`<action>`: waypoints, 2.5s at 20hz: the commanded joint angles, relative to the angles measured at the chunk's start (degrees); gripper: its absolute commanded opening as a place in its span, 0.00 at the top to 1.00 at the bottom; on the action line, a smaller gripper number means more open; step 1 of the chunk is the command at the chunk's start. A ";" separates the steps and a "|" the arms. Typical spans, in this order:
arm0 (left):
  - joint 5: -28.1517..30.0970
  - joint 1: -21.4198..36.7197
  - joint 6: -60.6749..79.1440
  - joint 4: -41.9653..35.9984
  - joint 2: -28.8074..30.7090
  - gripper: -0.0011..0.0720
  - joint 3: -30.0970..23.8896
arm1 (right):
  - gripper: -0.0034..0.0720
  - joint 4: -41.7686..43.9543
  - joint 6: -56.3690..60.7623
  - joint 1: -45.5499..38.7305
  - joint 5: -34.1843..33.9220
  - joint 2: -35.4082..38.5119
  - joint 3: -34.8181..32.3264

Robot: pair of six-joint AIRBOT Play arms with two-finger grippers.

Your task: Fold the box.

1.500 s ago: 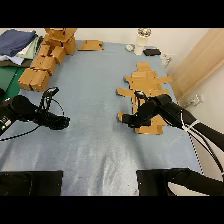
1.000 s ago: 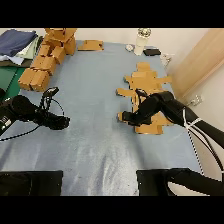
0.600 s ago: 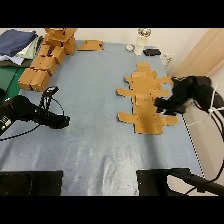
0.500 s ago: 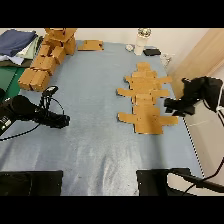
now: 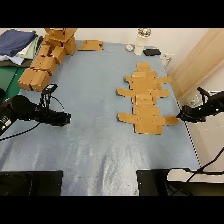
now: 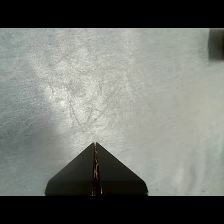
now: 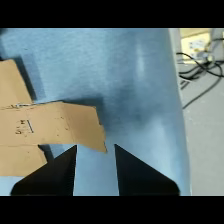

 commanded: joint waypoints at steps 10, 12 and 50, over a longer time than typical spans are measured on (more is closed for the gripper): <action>-0.35 0.13 5.40 -14.08 0.04 0.46 0.00 | 0.70 14.62 -10.45 7.58 -5.35 -9.38 0.04; -1.79 0.15 5.51 -14.62 0.04 0.46 0.00 | 0.92 15.17 -10.45 11.06 -5.95 -9.38 0.04; -9.62 11.43 33.79 -39.01 -26.45 0.20 -1.09 | 0.96 32.85 -12.52 60.85 18.14 13.62 -24.59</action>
